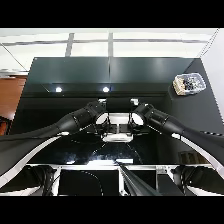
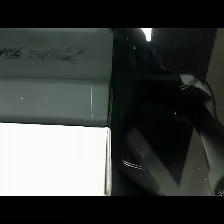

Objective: Fold the box and place the chain.

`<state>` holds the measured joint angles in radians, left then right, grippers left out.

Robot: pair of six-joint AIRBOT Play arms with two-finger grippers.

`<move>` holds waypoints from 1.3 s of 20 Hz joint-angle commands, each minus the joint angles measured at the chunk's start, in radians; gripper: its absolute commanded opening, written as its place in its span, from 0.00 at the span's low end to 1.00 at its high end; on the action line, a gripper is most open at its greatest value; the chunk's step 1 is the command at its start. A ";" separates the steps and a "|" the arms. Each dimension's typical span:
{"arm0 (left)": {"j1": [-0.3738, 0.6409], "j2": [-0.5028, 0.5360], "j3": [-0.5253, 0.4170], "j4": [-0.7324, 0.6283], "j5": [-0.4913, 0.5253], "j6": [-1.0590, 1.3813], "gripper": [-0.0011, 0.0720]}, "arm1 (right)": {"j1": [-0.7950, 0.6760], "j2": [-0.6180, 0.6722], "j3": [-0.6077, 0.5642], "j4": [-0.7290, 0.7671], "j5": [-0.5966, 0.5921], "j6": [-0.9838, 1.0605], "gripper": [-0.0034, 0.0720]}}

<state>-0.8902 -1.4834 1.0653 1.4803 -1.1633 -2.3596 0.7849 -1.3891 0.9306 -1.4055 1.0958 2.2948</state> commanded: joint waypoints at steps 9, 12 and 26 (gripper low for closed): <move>0.001 0.000 0.001 0.000 0.003 -0.001 0.05 | -0.094 0.297 0.014 -0.003 0.126 -0.291 0.48; 0.001 0.000 0.001 0.000 0.003 -0.001 0.05 | -0.185 0.468 0.021 -0.175 0.144 -0.422 0.48; 0.001 0.000 0.001 0.000 0.003 -0.001 0.05 | -1.005 0.095 0.201 -0.433 -0.233 -0.238 0.58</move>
